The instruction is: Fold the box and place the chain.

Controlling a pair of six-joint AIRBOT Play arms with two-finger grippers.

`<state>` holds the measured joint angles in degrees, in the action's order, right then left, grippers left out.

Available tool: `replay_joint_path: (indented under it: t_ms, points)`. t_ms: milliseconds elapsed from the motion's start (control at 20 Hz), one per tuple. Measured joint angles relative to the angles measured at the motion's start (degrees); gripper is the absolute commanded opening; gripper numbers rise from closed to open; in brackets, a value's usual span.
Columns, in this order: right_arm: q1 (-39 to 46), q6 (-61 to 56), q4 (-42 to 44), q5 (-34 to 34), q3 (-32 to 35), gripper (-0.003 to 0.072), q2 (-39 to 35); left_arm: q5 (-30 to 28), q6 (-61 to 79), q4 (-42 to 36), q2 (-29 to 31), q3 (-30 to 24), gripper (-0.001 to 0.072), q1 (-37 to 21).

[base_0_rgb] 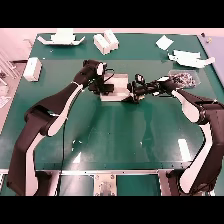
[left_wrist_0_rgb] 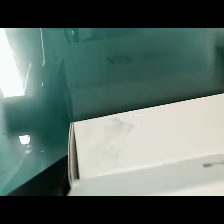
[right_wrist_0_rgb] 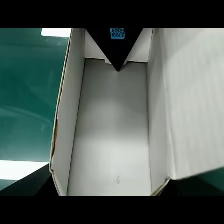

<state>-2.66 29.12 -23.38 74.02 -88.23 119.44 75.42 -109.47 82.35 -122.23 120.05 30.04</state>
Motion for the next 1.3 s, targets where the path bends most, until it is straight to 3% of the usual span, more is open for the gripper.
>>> replay_joint_path:
  t_ms: [800,850,900,950,1300]
  points:
    - [0.0,0.02,0.04,-0.04,0.0,0.054,0.0,2.51,-2.8,3.02,-0.15,0.59,0.0365,-0.57]
    - [0.0,0.0,0.04,-0.04,0.0,0.054,0.0,2.27,-2.95,3.1,-0.15,0.59,0.0295,-0.59]
    - [0.0,0.02,0.04,-0.04,0.0,0.054,0.0,2.1,-2.99,3.15,-0.15,0.59,0.0134,-0.59]
    - [-0.02,0.02,0.09,-0.09,0.0,0.054,0.0,1.75,-3.02,2.82,-0.17,0.59,0.0057,-0.59]
    - [-0.04,-0.04,0.22,0.07,0.0,0.054,-0.02,1.22,-2.71,3.19,-0.15,0.59,0.0022,-0.59]
